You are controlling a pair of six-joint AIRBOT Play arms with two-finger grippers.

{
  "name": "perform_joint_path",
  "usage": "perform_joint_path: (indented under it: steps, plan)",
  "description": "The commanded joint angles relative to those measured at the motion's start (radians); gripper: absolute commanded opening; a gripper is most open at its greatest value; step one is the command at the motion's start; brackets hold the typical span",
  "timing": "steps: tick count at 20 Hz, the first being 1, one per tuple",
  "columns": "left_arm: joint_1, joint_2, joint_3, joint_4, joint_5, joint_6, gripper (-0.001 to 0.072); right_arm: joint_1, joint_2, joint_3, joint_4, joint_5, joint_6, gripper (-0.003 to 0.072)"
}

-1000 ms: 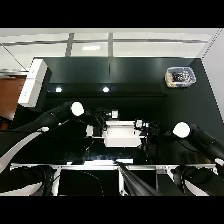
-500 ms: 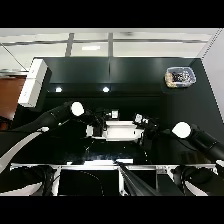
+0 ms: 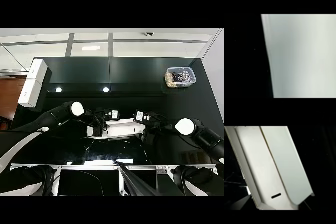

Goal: Fold the box and place the chain.

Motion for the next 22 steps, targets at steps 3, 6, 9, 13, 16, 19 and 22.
perform_joint_path:
  steps: [3,6,9,13,16,19,22]
  plan:
    - [0.0,0.0,0.001,0.0,-0.002,0.0,0.0027,0.0,0.0,0.012,-0.005,-0.016,-0.053,0.0694]
    - [0.0,0.0,0.001,0.0,-0.002,0.0,0.0027,-0.002,-0.006,0.011,0.01,-0.015,-0.075,0.0693]
    - [0.0,0.0,0.001,0.0,-0.003,0.0,0.0027,-0.033,-0.048,0.011,0.151,0.023,-0.219,0.0693]
    - [0.0,0.0,0.001,0.0,-0.003,-0.004,0.0027,-0.101,-0.065,0.01,0.245,0.087,-0.33,0.0693]
    - [0.0,-0.001,0.001,0.0,-0.002,-0.004,0.0027,-0.088,-0.087,-0.017,0.26,0.104,-0.376,0.0693]
    - [0.0,-0.001,0.001,0.0,-0.002,-0.004,0.0027,-0.08,-0.09,-0.061,0.262,0.087,-0.401,0.0693]
    - [0.0,-0.001,0.001,-0.001,-0.002,-0.004,0.0027,-0.08,-0.091,-0.077,0.262,0.072,-0.401,0.0693]
